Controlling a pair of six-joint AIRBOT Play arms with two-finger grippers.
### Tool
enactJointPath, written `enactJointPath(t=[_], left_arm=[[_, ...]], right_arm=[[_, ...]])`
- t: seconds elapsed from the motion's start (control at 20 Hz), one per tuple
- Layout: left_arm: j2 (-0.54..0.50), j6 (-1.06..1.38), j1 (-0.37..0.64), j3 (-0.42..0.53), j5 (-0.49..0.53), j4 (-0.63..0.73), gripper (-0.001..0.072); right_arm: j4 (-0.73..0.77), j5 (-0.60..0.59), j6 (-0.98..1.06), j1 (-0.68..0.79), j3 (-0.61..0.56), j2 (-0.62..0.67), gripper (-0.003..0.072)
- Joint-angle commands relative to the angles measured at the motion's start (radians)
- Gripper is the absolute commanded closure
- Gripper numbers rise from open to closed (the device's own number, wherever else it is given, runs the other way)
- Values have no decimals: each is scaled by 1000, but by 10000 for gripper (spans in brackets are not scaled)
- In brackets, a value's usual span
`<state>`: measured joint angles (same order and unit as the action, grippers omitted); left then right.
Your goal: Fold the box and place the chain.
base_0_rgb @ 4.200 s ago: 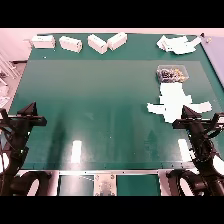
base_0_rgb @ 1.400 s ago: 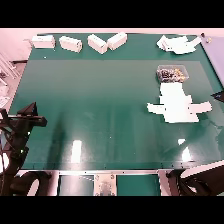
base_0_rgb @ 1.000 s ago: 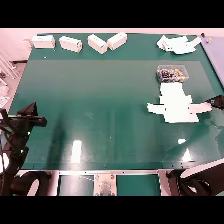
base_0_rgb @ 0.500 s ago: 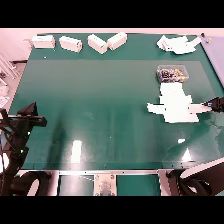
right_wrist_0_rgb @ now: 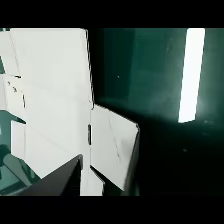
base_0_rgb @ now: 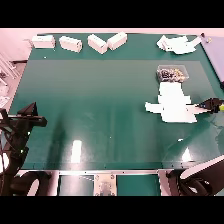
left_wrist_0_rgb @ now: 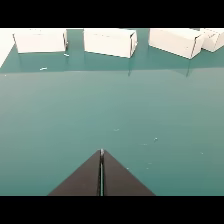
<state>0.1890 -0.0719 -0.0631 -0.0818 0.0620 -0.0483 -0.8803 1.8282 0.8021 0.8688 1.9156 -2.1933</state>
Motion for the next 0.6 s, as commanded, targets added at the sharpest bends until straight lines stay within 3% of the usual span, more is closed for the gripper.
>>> enactJointPath(t=[0.0,0.15,0.4,0.55], left_arm=[[-1,0,0,-1,0,0,690],[-1,0,0,-1,0,0,690],[-1,0,0,-1,0,0,690],[-1,0,0,-1,0,0,690]], right_arm=[[-3,13,-16,-18,1,-14,419],[-3,13,-20,-22,1,-14,667],[31,16,40,-31,-13,-2,675],[82,16,35,-73,-100,60,676]])
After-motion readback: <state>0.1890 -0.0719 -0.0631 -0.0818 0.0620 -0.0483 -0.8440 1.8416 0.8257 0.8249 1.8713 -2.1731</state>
